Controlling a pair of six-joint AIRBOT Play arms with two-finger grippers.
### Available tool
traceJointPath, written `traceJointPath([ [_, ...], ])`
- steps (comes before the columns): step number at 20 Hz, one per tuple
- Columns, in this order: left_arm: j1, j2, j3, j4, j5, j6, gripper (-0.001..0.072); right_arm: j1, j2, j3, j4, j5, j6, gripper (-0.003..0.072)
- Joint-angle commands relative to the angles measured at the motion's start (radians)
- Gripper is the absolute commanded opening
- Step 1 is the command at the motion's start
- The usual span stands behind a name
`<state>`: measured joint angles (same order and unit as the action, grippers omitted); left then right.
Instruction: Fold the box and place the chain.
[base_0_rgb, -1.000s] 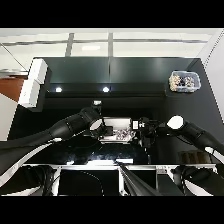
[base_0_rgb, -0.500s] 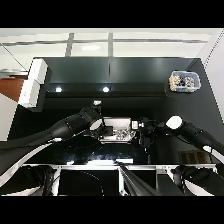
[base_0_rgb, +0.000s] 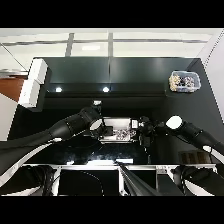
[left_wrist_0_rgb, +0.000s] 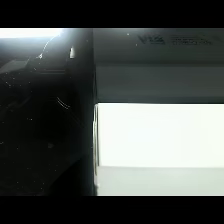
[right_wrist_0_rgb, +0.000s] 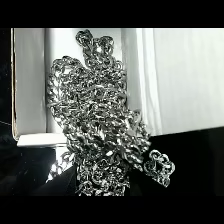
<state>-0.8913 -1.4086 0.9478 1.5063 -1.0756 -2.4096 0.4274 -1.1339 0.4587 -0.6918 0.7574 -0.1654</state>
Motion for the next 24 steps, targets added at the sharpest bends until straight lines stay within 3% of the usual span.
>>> traceJointPath([
  [1, 0.0, 0.0, 0.0, 0.0, 0.0, 0.0, 0.0033, 0.01, -0.003, -0.001, 0.0, 0.0, 0.0, 0.0363],
  [2, 0.0, 0.0, 0.0, 0.0, 0.0, 0.0, 0.0033, 0.016, -0.004, -0.001, 0.0, 0.0, 0.0, 0.0301],
  [3, 0.0, 0.0, 0.0, 0.0, 0.0, 0.0, 0.0033, 0.024, -0.004, -0.001, 0.0, 0.001, 0.001, 0.0174],
  [4, 0.0, 0.0, 0.0, 0.0, 0.0, 0.0, 0.0033, 0.032, -0.004, -0.001, -0.001, 0.001, 0.001, 0.0122],
  [6, 0.0, 0.0, 0.0, 0.0, 0.0, 0.0, 0.0033, 0.037, -0.003, 0.0, -0.012, -0.003, 0.023, 0.0118],
  [7, 0.0, 0.0, 0.0, 0.0, 0.0, 0.0, 0.0033, 0.034, -0.002, 0.0, -0.039, -0.003, 0.048, 0.005],
  [11, 0.0, 0.0, 0.0, 0.0, 0.001, 0.0, 0.0033, 0.021, 0.03, 0.0, -0.144, -0.002, 0.174, 0.0049],
  [17, 0.0, 0.0, 0.0, 0.0, 0.002, 0.0, 0.0033, -0.074, 0.185, 0.008, -0.154, 0.057, 0.268, 0.0047],
  [22, 0.001, 0.0, 0.0, 0.0, 0.003, 0.0, 0.0033, -0.099, 0.314, 0.084, -0.142, 0.11, 0.398, 0.0042],
  [24, 0.001, 0.0, 0.0, 0.001, 0.005, 0.0, 0.0033, -0.099, 0.335, 0.143, -0.091, 0.181, 0.428, 0.0042],
])
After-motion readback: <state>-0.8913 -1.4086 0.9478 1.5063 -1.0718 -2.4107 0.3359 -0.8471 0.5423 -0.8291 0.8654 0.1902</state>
